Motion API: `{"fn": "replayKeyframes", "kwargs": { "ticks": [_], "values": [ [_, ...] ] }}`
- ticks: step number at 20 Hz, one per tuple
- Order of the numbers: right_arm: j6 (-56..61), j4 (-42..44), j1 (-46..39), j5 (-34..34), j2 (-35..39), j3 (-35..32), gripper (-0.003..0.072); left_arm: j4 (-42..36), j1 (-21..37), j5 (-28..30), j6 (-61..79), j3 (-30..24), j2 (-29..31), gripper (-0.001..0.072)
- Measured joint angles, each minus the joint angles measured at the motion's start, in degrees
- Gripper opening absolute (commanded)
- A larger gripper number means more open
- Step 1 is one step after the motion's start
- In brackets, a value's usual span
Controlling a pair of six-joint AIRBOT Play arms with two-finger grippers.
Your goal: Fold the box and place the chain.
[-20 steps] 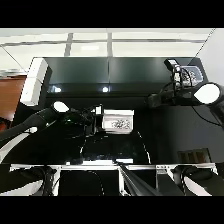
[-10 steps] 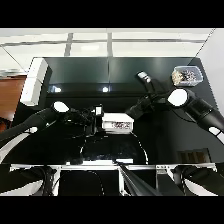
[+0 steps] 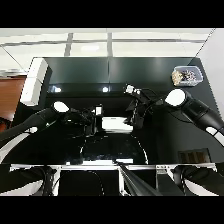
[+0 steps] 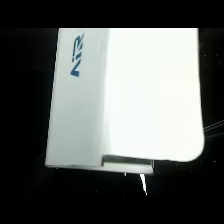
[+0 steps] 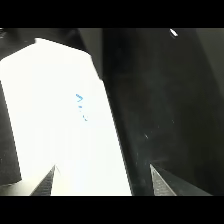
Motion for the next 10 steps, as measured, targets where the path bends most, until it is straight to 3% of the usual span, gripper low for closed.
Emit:
{"fn": "replayKeyframes", "kwargs": {
  "ticks": [1, 2, 7, 8, 9, 10],
  "values": [
    [-1.49, 0.72, 0.04, 0.04, -0.35, 0.00, 0.0718, 0.00, 0.00, 0.00, 0.00, 0.00, 0.00, 0.0467],
    [-2.49, 1.22, 0.04, 0.11, -0.76, 0.00, 0.0669, 0.02, 0.00, 0.00, 0.00, 0.00, 0.00, 0.0467],
    [-5.79, 2.21, 0.15, 1.25, -2.49, 0.00, 0.0651, 0.11, 0.00, 0.00, -0.02, 0.00, 0.00, 0.0467],
    [-6.12, 2.05, 0.15, 1.73, -2.56, 0.00, 0.0417, 0.11, 0.00, 0.00, 0.00, 0.00, 0.00, 0.0467],
    [-6.27, 2.03, 0.15, 2.36, -2.71, 0.00, 0.0323, 0.11, 0.00, 0.00, 0.00, 0.00, 0.00, 0.0467],
    [-6.45, 1.84, 0.15, 2.97, -2.78, 0.00, 0.0306, 0.11, 0.00, 0.00, -0.02, 0.00, 0.00, 0.0467]
  ]
}}
